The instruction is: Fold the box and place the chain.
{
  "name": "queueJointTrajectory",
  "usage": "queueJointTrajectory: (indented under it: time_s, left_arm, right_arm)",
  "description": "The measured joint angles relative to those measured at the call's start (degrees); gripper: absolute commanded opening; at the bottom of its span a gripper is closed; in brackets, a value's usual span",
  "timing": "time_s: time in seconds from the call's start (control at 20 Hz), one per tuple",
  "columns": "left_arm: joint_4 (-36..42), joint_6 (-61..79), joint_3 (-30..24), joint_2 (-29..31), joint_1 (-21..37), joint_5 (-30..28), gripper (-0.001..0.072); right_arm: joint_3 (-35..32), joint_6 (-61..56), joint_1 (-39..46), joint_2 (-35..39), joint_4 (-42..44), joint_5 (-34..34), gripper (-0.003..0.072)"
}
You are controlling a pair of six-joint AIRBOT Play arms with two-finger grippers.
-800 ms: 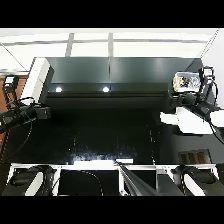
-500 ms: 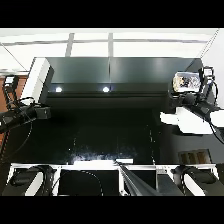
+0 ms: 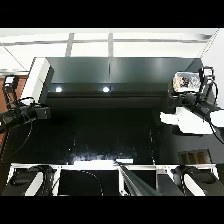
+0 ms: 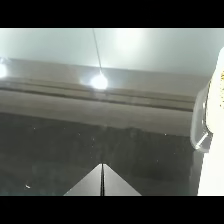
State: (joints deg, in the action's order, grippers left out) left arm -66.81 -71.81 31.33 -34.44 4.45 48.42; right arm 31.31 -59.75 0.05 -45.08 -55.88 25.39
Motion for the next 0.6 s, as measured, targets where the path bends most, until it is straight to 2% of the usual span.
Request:
queueJointTrajectory:
  time_s: [0.2, 0.35, 0.45, 0.5, 0.55, 0.6]
  left_arm:
    - [0.02, 0.00, 0.00, -0.04, 0.00, -1.27, 0.0029]
    - [0.04, -0.15, 0.00, -0.17, 0.00, -4.02, 0.0029]
    - [0.13, -0.20, 0.00, -0.24, 0.00, -5.01, 0.0029]
    - [0.20, -0.22, 0.00, -0.26, 0.00, -5.51, 0.0029]
    - [0.20, -0.42, 0.00, -0.31, -0.02, -5.64, 0.0030]
    - [0.20, -0.39, 0.00, -0.37, -0.02, -5.75, 0.0089]
  right_arm:
    - [0.00, 0.13, 0.72, -0.02, 0.33, -3.58, 0.0014]
    - [0.11, -1.64, 8.20, -0.96, 0.00, -11.13, 0.0037]
    - [1.14, -3.43, 17.68, -3.08, 0.00, -14.03, 0.0303]
    - [2.19, -4.13, 22.91, -4.70, -0.02, -13.90, 0.0644]
    - [3.82, -4.63, 28.72, -6.97, -0.04, -12.61, 0.0720]
    - [5.73, -4.85, 33.97, -9.49, -0.33, -10.05, 0.0720]
